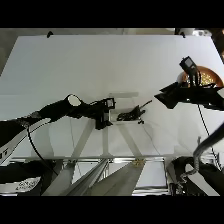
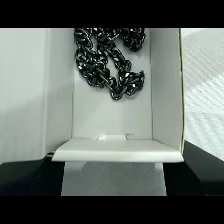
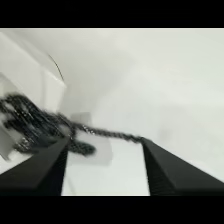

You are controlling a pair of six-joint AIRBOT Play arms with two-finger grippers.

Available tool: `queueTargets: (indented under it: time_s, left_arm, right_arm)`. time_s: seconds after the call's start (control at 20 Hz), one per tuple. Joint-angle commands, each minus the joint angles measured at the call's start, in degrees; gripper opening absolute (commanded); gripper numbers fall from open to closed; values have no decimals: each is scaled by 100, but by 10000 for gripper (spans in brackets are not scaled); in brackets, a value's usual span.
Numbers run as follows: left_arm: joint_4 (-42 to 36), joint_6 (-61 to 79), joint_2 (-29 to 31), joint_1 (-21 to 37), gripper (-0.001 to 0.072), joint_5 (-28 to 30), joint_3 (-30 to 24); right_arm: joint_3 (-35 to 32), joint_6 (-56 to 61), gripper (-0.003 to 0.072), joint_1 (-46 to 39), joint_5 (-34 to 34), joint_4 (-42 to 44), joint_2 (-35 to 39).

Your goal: Fold the box and place the chain.

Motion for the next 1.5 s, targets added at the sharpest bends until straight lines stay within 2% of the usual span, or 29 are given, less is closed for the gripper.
queueTargets:
  time_s: [0.0,0.05,0.35,0.6,0.8,1.1,1.35,1.45]
  left_arm:
    - [2,0,4,-2,10,0,-2]
    - [2,0,4,-2,10,2,-2]
    - [2,0,4,-2,10,2,-2]
    - [2,0,4,-2,10,2,-2]
    - [2,0,4,-2,10,2,-2]
    - [2,0,4,-2,10,2,-2]
    - [2,0,4,-2,10,0,-2]
    - [2,0,4,-2,10,2,-2]
  right_arm:
    - [0,-1823,676,-160,66,-678,-706]
    - [0,-2133,702,-122,61,-741,-905]
    - [-2,-3294,704,553,411,-726,-1801]
    - [-2,-3757,706,992,192,-168,-1869]
    - [-2,-3851,705,1305,131,-140,-2017]
    - [0,-3615,700,1469,-577,-70,-2168]
    - [0,-3622,695,1473,-341,-59,-2332]
    - [0,-3622,658,1475,-280,-55,-2332]
